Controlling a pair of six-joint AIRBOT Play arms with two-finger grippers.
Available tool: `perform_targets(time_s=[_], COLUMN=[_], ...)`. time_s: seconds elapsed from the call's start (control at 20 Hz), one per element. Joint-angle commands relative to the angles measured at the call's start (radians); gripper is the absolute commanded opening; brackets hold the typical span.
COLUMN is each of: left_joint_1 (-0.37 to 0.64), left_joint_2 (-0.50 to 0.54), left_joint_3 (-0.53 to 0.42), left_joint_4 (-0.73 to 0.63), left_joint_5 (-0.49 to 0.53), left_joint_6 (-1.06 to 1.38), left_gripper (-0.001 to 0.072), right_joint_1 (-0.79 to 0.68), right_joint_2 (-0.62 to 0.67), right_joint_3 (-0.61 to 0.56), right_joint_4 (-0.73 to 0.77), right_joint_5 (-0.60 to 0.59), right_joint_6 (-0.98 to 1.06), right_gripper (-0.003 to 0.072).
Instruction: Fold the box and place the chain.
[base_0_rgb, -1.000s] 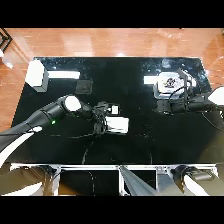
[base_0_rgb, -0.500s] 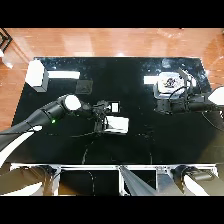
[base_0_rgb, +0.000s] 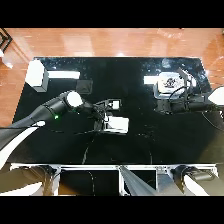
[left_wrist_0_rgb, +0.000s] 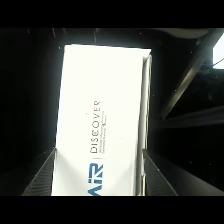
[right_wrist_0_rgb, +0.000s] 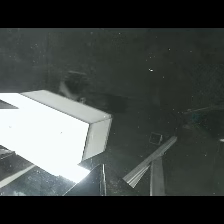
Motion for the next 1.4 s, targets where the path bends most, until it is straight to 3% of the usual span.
perform_targets(time_s=[0.0,0.45,0.65,0.7,0.75,0.85,1.1,1.35], left_joint_1=[0.001,0.000,-0.008,-0.008,-0.008,-0.007,0.039,0.275], left_joint_2=[-0.008,-0.012,-0.023,-0.015,-0.006,0.006,0.037,0.188], left_joint_3=[0.004,0.003,0.004,0.006,0.014,0.051,0.201,0.219], left_joint_4=[0.017,0.018,0.079,0.108,0.133,0.167,0.259,0.414], left_joint_5=[-0.013,0.019,0.013,0.011,-0.003,-0.080,-0.323,-0.521], left_joint_6=[-0.004,-0.003,-0.020,-0.062,-0.116,-0.178,-0.510,-0.713], left_gripper=[0.0646,0.0645,0.0615,0.0540,0.0337,0.0030,0.0022,0.0022], right_joint_1=[-0.001,-0.001,-0.001,-0.001,-0.001,-0.001,-0.001,-0.001], right_joint_2=[0.001,0.001,0.001,0.001,0.001,0.001,0.001,0.001], right_joint_3=[0.000,0.000,0.000,0.000,0.000,0.000,0.000,0.000], right_joint_4=[-0.005,-0.006,-0.006,-0.006,-0.006,-0.006,-0.006,-0.006], right_joint_5=[0.000,0.000,0.001,0.001,0.001,0.001,0.005,0.008], right_joint_6=[0.000,0.000,0.000,0.000,0.000,0.000,0.000,-0.012], right_gripper=[0.0023,0.0023,0.0023,0.0023,0.0023,0.0023,0.0022,0.0022])
